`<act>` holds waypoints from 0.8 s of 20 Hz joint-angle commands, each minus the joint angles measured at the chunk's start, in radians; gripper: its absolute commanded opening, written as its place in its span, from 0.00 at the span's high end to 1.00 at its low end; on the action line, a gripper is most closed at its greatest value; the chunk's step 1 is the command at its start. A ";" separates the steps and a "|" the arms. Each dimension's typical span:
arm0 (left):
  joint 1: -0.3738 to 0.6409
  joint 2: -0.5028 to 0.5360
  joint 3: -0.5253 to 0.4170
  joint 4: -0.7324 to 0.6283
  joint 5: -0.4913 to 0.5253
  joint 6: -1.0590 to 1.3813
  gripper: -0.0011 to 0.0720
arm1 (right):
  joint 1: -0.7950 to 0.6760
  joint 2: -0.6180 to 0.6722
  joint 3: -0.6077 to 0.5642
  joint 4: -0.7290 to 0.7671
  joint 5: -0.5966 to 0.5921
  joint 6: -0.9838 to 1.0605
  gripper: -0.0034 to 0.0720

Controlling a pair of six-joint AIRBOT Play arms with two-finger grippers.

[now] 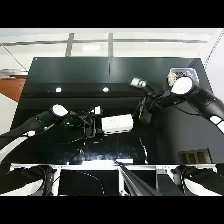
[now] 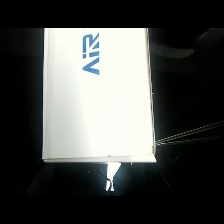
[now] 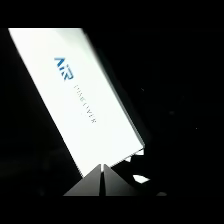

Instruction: Fold the box and place the chain.

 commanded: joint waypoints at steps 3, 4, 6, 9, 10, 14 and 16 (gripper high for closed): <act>0.000 0.000 0.000 0.000 0.000 0.000 0.35 | -0.090 -0.067 -0.116 0.469 0.037 0.101 0.93; 0.000 0.000 0.000 0.000 0.000 0.000 0.35 | -0.068 -0.105 -0.133 0.518 0.051 0.102 0.93; 0.000 0.000 0.000 0.000 0.000 0.000 0.35 | -0.018 -0.161 -0.136 0.533 0.050 0.113 0.93; 0.000 0.000 0.000 0.000 0.000 0.000 0.35 | 0.041 -0.201 -0.136 0.504 -0.009 0.155 0.93; 0.000 0.000 0.000 0.000 0.000 0.000 0.35 | 0.049 -0.201 -0.136 0.488 -0.032 0.164 0.93; 0.000 0.000 0.000 0.000 0.000 0.000 0.35 | 0.054 -0.201 -0.136 0.434 -0.055 0.198 0.93; 0.000 0.000 0.000 0.000 0.000 0.000 0.35 | 0.060 -0.203 -0.137 0.381 -0.064 0.233 0.93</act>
